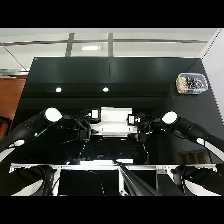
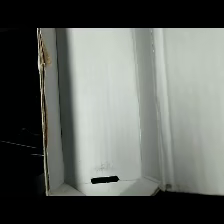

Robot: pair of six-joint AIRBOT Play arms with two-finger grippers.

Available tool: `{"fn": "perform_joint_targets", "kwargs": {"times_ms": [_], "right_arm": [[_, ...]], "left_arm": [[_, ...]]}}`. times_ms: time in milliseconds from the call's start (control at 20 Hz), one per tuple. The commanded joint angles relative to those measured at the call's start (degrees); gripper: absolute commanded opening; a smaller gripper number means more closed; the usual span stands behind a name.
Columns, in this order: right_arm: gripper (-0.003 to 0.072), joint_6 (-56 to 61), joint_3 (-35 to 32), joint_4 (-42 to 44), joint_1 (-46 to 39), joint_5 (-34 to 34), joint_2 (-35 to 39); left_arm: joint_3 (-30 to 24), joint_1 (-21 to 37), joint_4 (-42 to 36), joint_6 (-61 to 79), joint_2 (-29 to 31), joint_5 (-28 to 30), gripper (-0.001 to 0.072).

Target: Fold the box and place the chain.

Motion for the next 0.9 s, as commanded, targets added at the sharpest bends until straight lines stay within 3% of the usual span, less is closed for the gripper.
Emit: {"fn": "perform_joint_targets", "kwargs": {"times_ms": [0,200,250,550,850], "right_arm": [[0.0316,0.0,0.0,0.0,0.0,0.0,0.0],[0.0316,0.0,0.0,0.0,0.0,0.0,0.0],[0.0316,0.0,0.0,0.0,0.0,0.0,0.0],[0.0316,0.0,0.0,0.0,0.0,0.0,0.0],[0.0316,0.0,0.0,0.0,0.0,0.0,0.0]], "left_arm": [[0.4,-0.9,0.2,0.0,-1.2,0.7,0.0358],[0.4,-0.9,-1.1,-0.3,-1.2,0.6,0.0328],[0.4,-0.9,-2.8,-0.3,-1.3,0.4,0.0259],[0.4,-1.2,-11.5,-0.3,-4.1,0.3,0.0235],[0.4,-3.7,-13.7,2.7,-6.3,1.8,0.0231]]}}
